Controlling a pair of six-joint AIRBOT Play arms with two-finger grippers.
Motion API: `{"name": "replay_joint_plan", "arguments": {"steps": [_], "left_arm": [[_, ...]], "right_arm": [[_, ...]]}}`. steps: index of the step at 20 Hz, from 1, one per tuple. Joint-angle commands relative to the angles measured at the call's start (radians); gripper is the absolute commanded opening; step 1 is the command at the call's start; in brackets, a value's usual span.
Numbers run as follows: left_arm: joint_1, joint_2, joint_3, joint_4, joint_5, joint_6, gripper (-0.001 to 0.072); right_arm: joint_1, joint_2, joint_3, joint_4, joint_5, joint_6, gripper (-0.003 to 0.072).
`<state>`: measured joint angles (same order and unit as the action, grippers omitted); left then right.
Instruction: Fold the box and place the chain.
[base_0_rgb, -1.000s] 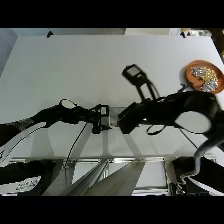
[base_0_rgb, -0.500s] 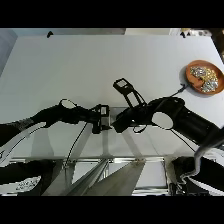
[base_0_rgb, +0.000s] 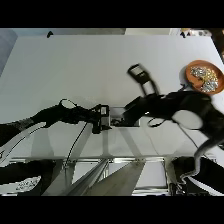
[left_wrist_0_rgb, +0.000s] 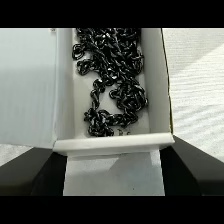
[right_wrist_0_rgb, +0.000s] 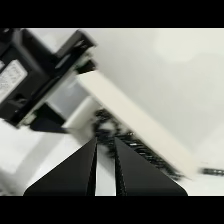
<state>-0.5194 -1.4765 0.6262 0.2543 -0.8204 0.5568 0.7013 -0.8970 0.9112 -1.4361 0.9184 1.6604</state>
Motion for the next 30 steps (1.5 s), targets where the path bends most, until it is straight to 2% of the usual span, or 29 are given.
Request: {"name": "replay_joint_plan", "arguments": {"steps": [1, 3, 5, 7, 8, 12, 15, 18, 22, 30], "left_arm": [[0.0, 0.001, 0.001, 0.0, 0.0, 0.0, 0.0152], [0.0, 0.001, 0.001, 0.0, 0.0, 0.0, 0.0152], [0.0, 0.001, 0.001, 0.0, 0.0, 0.0, 0.0152], [0.0, 0.001, 0.001, 0.0, 0.001, 0.0, 0.0152], [0.0, 0.001, 0.001, 0.0, 0.0, 0.0, 0.0152], [0.0, 0.001, 0.001, 0.0, 0.0, 0.0, 0.0152], [0.0, 0.001, 0.001, 0.0, 0.0, 0.0, 0.0152], [0.0, 0.001, 0.001, 0.0, 0.0, 0.0, 0.0152], [0.0, 0.001, 0.001, 0.0, 0.0, 0.0, 0.0152], [0.0, 0.001, 0.001, 0.0, 0.0, 0.0, 0.0152]], "right_arm": [[-0.172, 0.101, 0.009, -0.139, 0.123, 0.018, 0.0132], [-0.305, 0.094, 0.005, -0.165, 0.182, 0.015, 0.0134], [-0.43, 0.073, -0.019, -0.173, 0.168, 0.013, 0.0154], [-0.528, 0.027, -0.044, -0.173, 0.154, 0.006, 0.0382], [-0.564, -0.008, -0.055, -0.173, 0.154, 0.006, 0.0459], [-0.61, -0.166, -0.067, -0.171, 0.15, 0.007, 0.046], [-0.609, -0.268, -0.068, -0.151, 0.098, 0.007, 0.0457], [-0.609, -0.322, -0.068, -0.152, 0.028, 0.007, 0.0336], [-0.609, -0.365, -0.068, -0.152, -0.044, 0.014, 0.0337], [-0.609, -0.489, -0.068, -0.153, -0.056, 0.015, 0.034]]}}
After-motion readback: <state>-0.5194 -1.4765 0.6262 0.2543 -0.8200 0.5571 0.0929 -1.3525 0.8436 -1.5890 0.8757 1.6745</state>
